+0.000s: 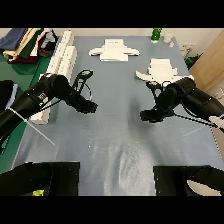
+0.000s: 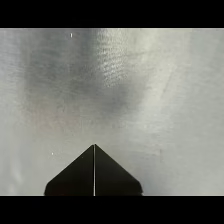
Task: Fold the box.
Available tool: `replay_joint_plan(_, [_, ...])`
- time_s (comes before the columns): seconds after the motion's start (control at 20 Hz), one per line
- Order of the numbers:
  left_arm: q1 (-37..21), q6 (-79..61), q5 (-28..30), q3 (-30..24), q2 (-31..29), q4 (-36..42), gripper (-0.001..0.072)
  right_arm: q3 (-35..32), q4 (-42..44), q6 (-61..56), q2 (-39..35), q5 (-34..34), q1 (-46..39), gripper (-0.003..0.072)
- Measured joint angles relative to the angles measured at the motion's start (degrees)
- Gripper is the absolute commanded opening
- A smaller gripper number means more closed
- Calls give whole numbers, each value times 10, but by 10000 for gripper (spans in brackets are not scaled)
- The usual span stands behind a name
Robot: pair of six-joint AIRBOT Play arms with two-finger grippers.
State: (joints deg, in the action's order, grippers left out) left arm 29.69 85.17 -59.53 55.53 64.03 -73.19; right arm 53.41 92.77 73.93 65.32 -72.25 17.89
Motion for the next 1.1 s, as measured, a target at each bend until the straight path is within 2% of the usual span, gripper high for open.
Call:
replay_joint_plan(0.2, [0, 0, 0, 0, 0, 0, 14, 0, 5, -5, 0, 20, 0, 5])
replay_joint_plan(0.4, [0, 0, 0, 0, 0, 0, 14, 0, 69, -34, 0, 34, 1, 5])
replay_joint_plan(0.55, [0, 0, 0, 0, 0, 0, 14, 1, 96, -55, 1, 81, 0, 7])
replay_joint_plan(0.65, [0, 0, 0, 0, 0, 0, 15, 13, 89, -80, 9, 123, -16, 140])
replay_joint_plan(0.7, [0, 0, 0, 0, 0, 0, 14, 31, 81, -87, 21, 130, -36, 172])
replay_joint_plan(0.85, [0, 0, 0, 0, 0, 0, 14, 125, 64, -78, 80, 112, -141, 170])
replay_joint_plan(1.05, [0, 0, 0, 0, 0, 0, 14, 301, 89, -20, 203, 97, -336, 186])
replay_joint_plan(1.1, [0, 0, 0, 0, 0, 0, 14, 341, 109, -5, 237, 96, -385, 306])
